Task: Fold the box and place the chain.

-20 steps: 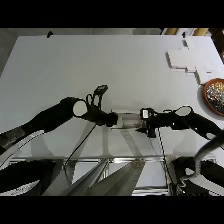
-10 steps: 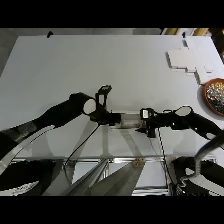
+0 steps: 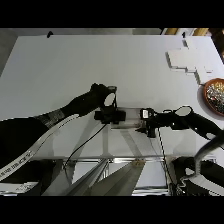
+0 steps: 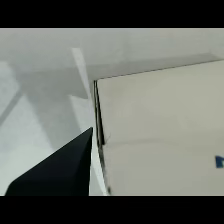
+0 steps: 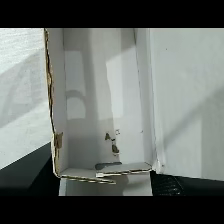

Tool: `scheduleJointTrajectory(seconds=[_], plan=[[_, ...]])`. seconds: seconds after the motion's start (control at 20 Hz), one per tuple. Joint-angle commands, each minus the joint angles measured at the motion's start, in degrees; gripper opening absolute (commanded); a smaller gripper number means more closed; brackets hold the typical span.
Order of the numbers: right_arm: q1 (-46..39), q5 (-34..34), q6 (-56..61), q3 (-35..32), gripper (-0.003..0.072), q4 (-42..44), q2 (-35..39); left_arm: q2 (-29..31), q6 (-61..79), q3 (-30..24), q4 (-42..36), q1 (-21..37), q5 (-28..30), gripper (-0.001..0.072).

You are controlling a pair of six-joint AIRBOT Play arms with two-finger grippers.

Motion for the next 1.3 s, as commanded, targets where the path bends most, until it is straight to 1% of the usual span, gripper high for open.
scheduleJointTrajectory(seconds=[0.0, 0.15, 0.3, 0.5, 0.7, 0.75, 0.8, 0.85, 1.1, 1.15, 1.2, 1.25], plan=[[0.0, 0.0, 0.0, 0.0, 0.0401, 0.0, 0.0, -1.4, -4.0, 1.2, 1.6, -0.7, -1.3, 0.0268], [0.0, 0.0, 0.0, 0.0, 0.0401, 0.0, 0.0, -1.3, -3.0, 0.7, 1.6, -1.3, -1.0, 0.0268], [0.0, 0.0, 0.0, 0.0, 0.0401, 0.0, 0.0, -0.2, -2.3, -0.8, 1.5, -1.5, 1.1, 0.0268], [0.0, 0.0, 0.0, 0.0, 0.0401, 0.0, 0.0, 1.1, -2.3, -0.9, 2.1, -1.6, 1.7, 0.0268], [0.0, 0.0, 0.0, 0.0, 0.0401, 0.0, 0.0, 1.1, -3.6, -3.3, 2.1, -2.3, 2.4, 0.0267], [0.0, 0.0, 0.0, 0.0, 0.0401, 0.0, 0.0, 1.1, -3.7, -4.0, 2.1, -2.4, 2.9, 0.0257], [0.0, 0.0, 0.0, 0.0, 0.0401, 0.0, 0.0, 1.1, -4.3, -4.6, 2.0, -2.4, 3.5, 0.0179], [0.0, 0.0, 0.0, 0.0, 0.0401, 0.0, 0.0, 1.1, -4.9, -5.1, 2.0, -2.6, 4.3, 0.0134], [0.0, 0.0, 0.0, 0.0, 0.0401, 0.0, 0.0, 1.6, -4.9, -5.3, 1.0, -2.6, 7.1, 0.0128], [0.0, 0.0, 0.0, 0.0, 0.0401, 0.0, 0.0, 1.6, -4.9, -5.3, 1.0, -2.6, 7.0, 0.0095], [0.0, 0.0, 0.0, 0.0, 0.0401, 0.0, 0.0, 1.6, -4.6, -5.3, 1.0, -2.6, 7.0, 0.0003], [0.0, 0.0, 0.0, 0.0, 0.0401, 0.0, 0.0, 1.6, -4.6, -5.3, 0.9, -2.6, 6.9, 0.0002]])
